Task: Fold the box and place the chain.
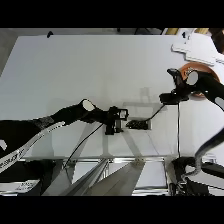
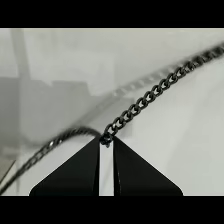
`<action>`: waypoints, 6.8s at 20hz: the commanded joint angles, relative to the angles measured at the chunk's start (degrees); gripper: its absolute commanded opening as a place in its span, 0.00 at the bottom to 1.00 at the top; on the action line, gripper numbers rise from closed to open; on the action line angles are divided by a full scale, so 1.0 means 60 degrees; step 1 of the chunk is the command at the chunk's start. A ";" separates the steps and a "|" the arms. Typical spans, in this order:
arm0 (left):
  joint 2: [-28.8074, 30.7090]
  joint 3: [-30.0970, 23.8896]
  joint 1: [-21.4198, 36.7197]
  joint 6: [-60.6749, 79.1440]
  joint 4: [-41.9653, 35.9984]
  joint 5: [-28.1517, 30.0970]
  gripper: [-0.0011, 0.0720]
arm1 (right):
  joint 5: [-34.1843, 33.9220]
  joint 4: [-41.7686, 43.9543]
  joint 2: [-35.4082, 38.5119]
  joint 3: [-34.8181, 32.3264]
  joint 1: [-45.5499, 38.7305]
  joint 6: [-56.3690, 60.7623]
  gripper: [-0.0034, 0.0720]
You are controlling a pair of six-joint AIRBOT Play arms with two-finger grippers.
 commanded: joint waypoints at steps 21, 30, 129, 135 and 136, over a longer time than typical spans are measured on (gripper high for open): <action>0.0007 -0.0004 0.0004 0.0004 0.0000 0.0000 0.20 | -0.1246 0.2583 0.5144 -0.0404 0.5410 0.0933 0.06; 0.0007 -0.0004 0.0004 0.0000 0.0004 0.0000 0.20 | -0.2087 0.3537 0.5144 -0.0186 0.5238 0.0834 0.06; 0.0007 -0.0004 0.0004 0.0004 0.0000 0.0000 0.20 | -0.0849 0.3865 0.3300 -0.2619 0.4266 -0.9471 0.50; 0.0007 -0.0004 0.0004 0.0004 0.0000 0.0000 0.20 | -0.1290 0.4878 0.3268 -0.2623 0.3413 -0.9209 0.09; 0.0007 -0.0004 0.0004 0.0004 0.0004 0.0000 0.20 | -0.1242 0.4819 0.3198 -0.2623 0.3377 -0.9209 0.09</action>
